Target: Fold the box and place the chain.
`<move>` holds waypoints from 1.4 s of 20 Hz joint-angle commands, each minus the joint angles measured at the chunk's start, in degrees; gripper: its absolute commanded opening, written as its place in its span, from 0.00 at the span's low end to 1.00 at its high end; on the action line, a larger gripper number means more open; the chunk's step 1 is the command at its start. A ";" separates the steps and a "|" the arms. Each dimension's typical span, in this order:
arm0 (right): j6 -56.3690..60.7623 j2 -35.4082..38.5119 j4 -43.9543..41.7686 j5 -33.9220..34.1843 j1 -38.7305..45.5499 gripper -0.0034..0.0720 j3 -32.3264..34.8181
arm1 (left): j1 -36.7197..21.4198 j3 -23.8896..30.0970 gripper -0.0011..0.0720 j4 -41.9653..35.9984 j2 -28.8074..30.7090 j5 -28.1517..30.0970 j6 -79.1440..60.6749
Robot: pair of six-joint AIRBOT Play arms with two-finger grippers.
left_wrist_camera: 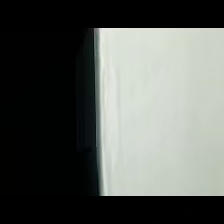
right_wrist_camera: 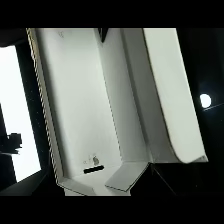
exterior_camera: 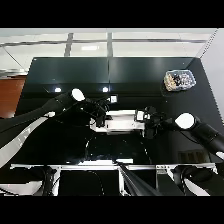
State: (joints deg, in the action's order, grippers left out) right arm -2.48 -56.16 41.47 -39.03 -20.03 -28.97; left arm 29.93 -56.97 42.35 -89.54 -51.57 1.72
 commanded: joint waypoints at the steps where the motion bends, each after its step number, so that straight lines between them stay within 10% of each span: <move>1: -4.13 -1.31 -3.04 -1.25 2.54 0.94 -0.26 | 0.02 -0.02 0.05 -0.44 0.02 0.11 -0.07; 12: -20.41 -9.42 -18.60 -4.24 5.22 0.94 -0.26 | 0.02 -0.02 0.05 -0.42 0.02 0.17 -0.07; 28: -19.93 -15.96 -10.80 -5.29 3.30 0.94 -1.92 | 0.00 -0.02 0.05 -0.39 0.02 0.35 -0.07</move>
State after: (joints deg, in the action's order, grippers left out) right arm -24.69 -71.42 27.64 -44.80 -15.70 -30.35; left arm 29.95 -56.95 41.95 -89.56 -51.42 1.63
